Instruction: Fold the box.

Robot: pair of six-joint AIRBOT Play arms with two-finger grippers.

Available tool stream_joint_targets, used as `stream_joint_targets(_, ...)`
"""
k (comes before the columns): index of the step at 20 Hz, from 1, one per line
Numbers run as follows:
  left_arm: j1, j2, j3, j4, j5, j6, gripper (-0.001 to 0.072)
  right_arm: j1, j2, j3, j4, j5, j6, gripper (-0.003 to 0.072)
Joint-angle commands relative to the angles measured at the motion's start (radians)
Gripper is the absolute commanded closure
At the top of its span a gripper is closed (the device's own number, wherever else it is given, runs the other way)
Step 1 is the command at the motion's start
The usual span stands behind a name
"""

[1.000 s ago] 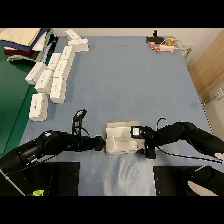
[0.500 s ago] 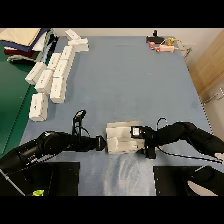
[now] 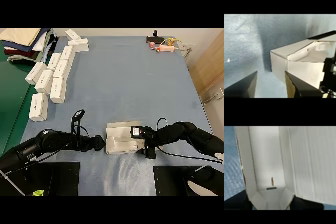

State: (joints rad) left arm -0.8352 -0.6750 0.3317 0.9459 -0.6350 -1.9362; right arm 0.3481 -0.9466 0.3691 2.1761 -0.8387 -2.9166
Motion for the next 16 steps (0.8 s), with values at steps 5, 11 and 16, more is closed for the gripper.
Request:
stream_joint_targets(5, -0.001, 0.010, 0.053, -0.011, -0.059, 0.043, 0.0190, 0.001, 0.001, 0.000, 0.000, 0.000, 0.000, 0.0171)
stream_joint_targets(11, -0.046, -0.080, 0.054, -0.019, 0.064, 0.036, 0.0190, 0.001, 0.001, 0.000, 0.000, 0.000, 0.000, 0.0171)
stream_joint_targets(16, -0.068, -0.189, 0.132, -0.007, -0.002, 0.011, 0.0192, 0.001, 0.001, 0.000, 0.000, 0.000, 0.000, 0.0171)
